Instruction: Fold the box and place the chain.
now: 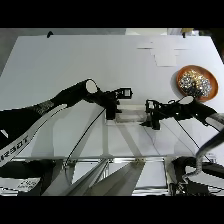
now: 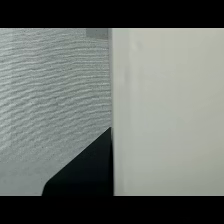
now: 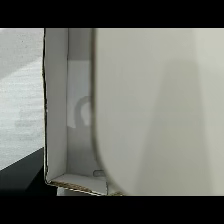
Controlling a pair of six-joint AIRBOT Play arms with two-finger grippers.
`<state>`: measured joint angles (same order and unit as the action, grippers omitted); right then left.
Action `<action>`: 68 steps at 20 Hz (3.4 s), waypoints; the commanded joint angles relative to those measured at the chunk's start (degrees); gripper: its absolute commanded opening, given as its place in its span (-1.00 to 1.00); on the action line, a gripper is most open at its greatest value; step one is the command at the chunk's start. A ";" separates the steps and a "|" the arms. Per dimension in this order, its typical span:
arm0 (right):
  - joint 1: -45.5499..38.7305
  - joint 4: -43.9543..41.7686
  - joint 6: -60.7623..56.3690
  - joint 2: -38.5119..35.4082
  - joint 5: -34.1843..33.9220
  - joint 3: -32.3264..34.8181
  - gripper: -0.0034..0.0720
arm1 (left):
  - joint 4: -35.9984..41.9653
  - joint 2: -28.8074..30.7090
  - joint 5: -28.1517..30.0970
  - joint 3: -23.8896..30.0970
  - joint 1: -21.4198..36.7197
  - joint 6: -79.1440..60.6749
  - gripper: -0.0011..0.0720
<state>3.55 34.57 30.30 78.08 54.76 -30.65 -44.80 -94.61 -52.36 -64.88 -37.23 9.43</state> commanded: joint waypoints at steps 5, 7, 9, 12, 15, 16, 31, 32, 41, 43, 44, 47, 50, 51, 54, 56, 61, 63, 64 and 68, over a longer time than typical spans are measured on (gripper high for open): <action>0.07 0.09 0.00 0.02 -0.11 0.00 0.19 | -0.02 0.04 0.02 0.00 0.00 0.00 -0.95; 0.07 0.09 0.00 0.02 -0.11 0.00 0.19 | 0.00 0.04 0.02 0.00 0.00 0.00 -0.95; 0.07 0.09 0.00 0.02 -0.11 0.00 0.19 | 0.00 0.04 0.02 0.00 0.00 0.00 -0.95; 0.07 0.09 0.00 0.00 -0.11 0.00 0.19 | 0.00 0.04 0.02 0.00 0.00 0.00 -0.95; 0.07 0.09 0.00 0.02 -0.11 0.00 0.19 | 0.20 0.04 -0.26 0.00 0.00 0.00 -0.95; 0.07 0.09 0.00 0.02 -0.11 0.00 0.19 | 0.20 0.04 -0.35 0.00 0.00 0.00 -0.95; 0.07 0.09 0.00 0.02 -0.11 0.00 0.19 | -16.31 8.63 -5.09 0.00 1.77 16.65 0.95; 0.07 0.09 0.00 0.02 -0.11 0.00 0.19 | -19.71 9.99 -6.45 0.00 2.03 19.50 0.95; 0.07 0.09 0.00 0.02 -0.11 0.00 0.19 | -28.33 18.49 -21.31 0.00 0.24 37.07 -0.96; 0.07 0.09 0.02 0.02 -0.11 0.00 0.19 | -26.14 18.36 -21.05 0.04 -3.41 37.07 -0.97; 0.07 0.09 0.00 0.02 -0.11 0.00 0.19 | -25.97 18.36 -18.86 0.07 -6.03 37.07 -0.97; 0.07 0.09 0.00 0.02 -0.11 0.00 0.19 | -25.29 18.29 -7.28 0.07 -13.09 37.09 -0.96; 0.07 0.09 0.00 0.02 -0.11 0.00 0.19 | -21.77 17.40 7.28 0.07 -15.37 37.09 -0.96; 0.07 0.09 0.00 0.02 -0.11 0.00 0.19 | -20.81 16.55 11.02 0.04 -15.26 37.11 -0.96; 0.07 0.09 0.00 0.02 -0.11 0.00 0.19 | -17.03 12.63 19.69 0.04 -12.98 37.22 -0.96; 0.07 0.09 0.00 0.02 -0.11 0.00 0.19 | -15.17 9.81 23.58 0.04 -11.41 39.65 -0.96; 0.07 0.09 0.00 0.02 -0.11 0.00 0.19 | -13.68 3.61 26.10 0.04 -8.37 47.41 -0.96; 0.07 0.09 0.00 0.02 -0.11 0.00 0.19 | -13.66 2.23 25.57 0.04 -8.39 47.82 -0.96; 0.07 0.09 0.00 0.02 -0.11 0.00 0.19 | -13.57 1.90 25.33 0.04 -8.39 47.80 -0.96; 0.07 0.09 0.00 0.02 -0.11 0.00 0.19 | -13.49 3.34 23.32 0.04 -8.11 47.56 -0.95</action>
<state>3.57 34.61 30.24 78.13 54.65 -30.63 -58.46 -91.70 -27.75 -64.84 -45.71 56.55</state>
